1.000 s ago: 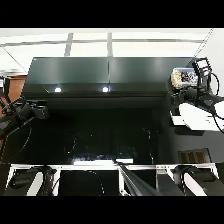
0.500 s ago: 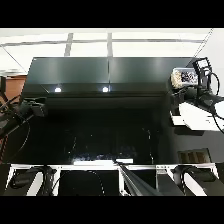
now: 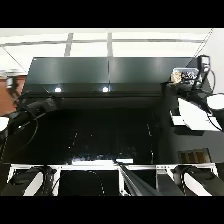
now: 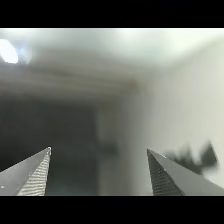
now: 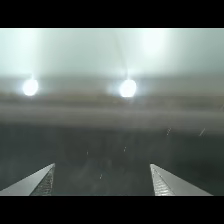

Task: Fold the box and place the chain.

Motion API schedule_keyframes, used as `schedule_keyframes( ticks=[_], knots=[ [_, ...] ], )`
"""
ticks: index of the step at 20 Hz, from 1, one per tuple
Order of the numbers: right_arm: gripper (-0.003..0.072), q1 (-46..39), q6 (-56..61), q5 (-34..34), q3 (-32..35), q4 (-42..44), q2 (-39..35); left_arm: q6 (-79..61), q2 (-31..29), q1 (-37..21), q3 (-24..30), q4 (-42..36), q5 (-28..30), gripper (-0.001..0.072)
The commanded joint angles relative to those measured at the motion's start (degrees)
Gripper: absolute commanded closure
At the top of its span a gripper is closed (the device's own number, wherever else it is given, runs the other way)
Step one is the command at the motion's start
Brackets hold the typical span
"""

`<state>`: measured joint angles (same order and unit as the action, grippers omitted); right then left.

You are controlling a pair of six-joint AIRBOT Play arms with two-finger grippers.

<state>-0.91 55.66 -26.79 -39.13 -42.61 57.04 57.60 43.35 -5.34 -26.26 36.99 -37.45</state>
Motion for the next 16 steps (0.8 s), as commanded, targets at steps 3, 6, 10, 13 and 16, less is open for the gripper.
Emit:
schedule_keyframes(
  ticks=[3, 6, 10, 13, 16],
  knots=[
    [-0.0034, -3.5, 7.8, -12.4, -2.9, -13.0, 3.7, 15.5, 10.5, 1.5, -9.4, 19.0, -18.4, -0.0011],
    [-0.0034, -14.4, 30.1, -15.4, -10.4, -43.3, 3.8, 26.7, 10.5, 1.5, -15.8, 42.8, -27.5, -0.0011],
    [-0.0034, -35.8, 42.2, -18.4, -18.2, -56.7, 7.9, 28.8, 10.6, 1.6, -16.9, 45.2, -29.1, -0.0011],
    [-0.0034, -47.1, 34.5, -26.8, -27.1, -47.1, 15.8, 29.4, 10.6, 1.7, -16.9, 41.1, -26.3, -0.0011],
    [-0.0034, -52.0, 27.2, -37.4, -34.4, -43.8, 26.1, 29.4, 10.7, 1.7, -16.9, 38.8, -23.6, -0.0011]
  ],
)
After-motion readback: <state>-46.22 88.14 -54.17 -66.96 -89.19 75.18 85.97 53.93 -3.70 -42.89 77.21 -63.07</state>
